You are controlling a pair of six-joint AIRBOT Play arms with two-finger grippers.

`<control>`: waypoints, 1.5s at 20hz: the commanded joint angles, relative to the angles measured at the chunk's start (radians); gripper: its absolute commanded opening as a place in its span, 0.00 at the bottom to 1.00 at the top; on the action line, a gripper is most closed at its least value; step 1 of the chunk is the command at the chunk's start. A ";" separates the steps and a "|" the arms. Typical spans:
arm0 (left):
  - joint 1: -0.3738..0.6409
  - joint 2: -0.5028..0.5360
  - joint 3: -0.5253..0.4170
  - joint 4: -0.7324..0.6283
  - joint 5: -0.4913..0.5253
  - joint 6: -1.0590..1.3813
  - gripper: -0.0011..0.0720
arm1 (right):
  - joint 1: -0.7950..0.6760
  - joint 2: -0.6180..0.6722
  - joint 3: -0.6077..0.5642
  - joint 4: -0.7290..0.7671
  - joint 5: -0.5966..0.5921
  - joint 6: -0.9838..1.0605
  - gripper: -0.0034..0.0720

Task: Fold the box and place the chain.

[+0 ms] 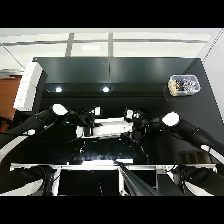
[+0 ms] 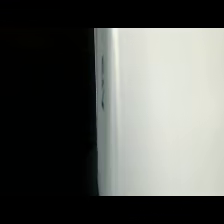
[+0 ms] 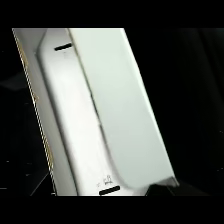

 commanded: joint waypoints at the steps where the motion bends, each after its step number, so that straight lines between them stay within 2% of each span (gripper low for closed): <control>1: 0.000 0.000 0.000 -0.001 0.003 -0.001 0.06 | 0.011 -0.026 0.000 0.029 0.057 -0.054 1.00; 10: 0.000 0.000 0.000 -0.001 0.004 -0.001 0.06 | 0.035 -0.105 0.000 -0.011 0.009 -0.085 1.00; 19: 0.000 0.000 0.000 -0.003 0.008 -0.001 0.06 | 0.034 -0.112 0.000 -0.040 -0.011 -0.079 1.00; 22: 0.000 0.000 0.000 -0.003 0.008 -0.002 0.06 | 0.032 -0.112 0.000 -0.096 -0.011 -0.039 1.00; 30: 0.000 0.000 0.000 -0.003 0.008 -0.002 0.06 | 0.027 -0.114 0.000 -0.085 -0.034 -0.039 1.00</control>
